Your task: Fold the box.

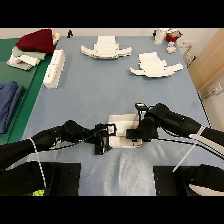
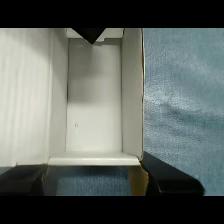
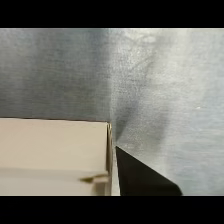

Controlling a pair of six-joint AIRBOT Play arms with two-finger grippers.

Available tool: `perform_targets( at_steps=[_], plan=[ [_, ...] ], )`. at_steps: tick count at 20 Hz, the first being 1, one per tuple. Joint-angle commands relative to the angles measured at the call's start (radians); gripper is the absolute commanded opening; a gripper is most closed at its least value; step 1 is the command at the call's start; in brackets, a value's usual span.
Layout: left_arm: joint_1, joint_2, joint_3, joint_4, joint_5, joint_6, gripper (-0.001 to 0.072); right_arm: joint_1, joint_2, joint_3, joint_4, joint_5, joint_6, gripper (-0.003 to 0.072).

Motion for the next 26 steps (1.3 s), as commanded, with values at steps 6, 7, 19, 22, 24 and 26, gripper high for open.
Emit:
perform_targets(
  at_steps=[6, 7, 19, 22, 24, 26],
  plan=[
    [0.000, 0.001, 0.001, 0.001, 0.000, 0.000, 0.0515, 0.094, -0.037, 0.089, -0.166, -0.150, 0.179, 0.0367],
    [0.000, 0.001, 0.001, 0.001, 0.000, 0.000, 0.0515, 0.094, -0.048, 0.088, -0.166, -0.150, 0.181, 0.0367],
    [0.000, 0.001, 0.001, 0.000, 0.000, 0.000, 0.0515, 0.094, -0.069, 0.088, -0.161, -0.145, 0.185, 0.0003],
    [0.000, 0.001, 0.001, 0.000, 0.000, 0.000, 0.0515, 0.094, -0.065, 0.089, -0.133, -0.155, 0.185, 0.0390],
    [0.000, 0.001, 0.001, 0.000, 0.000, 0.000, 0.0515, 0.094, -0.056, 0.090, -0.128, -0.175, 0.178, 0.0394],
    [0.000, 0.001, 0.001, 0.000, 0.000, 0.000, 0.0515, 0.093, -0.039, 0.097, -0.129, -0.178, 0.161, 0.0394]
  ],
)
